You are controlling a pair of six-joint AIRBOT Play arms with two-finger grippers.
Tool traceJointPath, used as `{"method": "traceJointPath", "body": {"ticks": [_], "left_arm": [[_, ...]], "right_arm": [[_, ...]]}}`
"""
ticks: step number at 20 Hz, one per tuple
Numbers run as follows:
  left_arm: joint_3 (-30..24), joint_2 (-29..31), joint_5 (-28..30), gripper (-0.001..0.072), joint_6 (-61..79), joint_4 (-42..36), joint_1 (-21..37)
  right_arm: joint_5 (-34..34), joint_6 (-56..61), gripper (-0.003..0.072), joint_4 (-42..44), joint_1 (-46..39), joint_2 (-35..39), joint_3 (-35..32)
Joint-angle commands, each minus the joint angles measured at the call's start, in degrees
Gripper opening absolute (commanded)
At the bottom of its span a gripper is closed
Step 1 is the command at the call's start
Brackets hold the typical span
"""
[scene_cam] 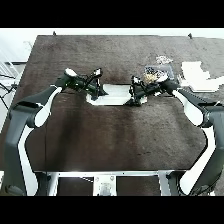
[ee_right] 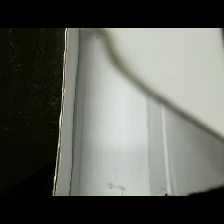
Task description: Fold the box and place the chain.
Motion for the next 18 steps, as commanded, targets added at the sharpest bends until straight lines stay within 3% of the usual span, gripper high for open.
{"method": "traceJointPath", "body": {"ticks": [1,18], "left_arm": [[0.0,0.0,0.1,0.0022,0.0,0.0,0.0],[0.0,0.0,-0.4,0.0022,-3.3,-1.8,0.1]], "right_arm": [[-0.2,0.1,0.0446,0.1,0.0,-0.3,0.0],[-0.2,0.1,0.0436,0.0,-0.1,-0.4,0.0]]}}
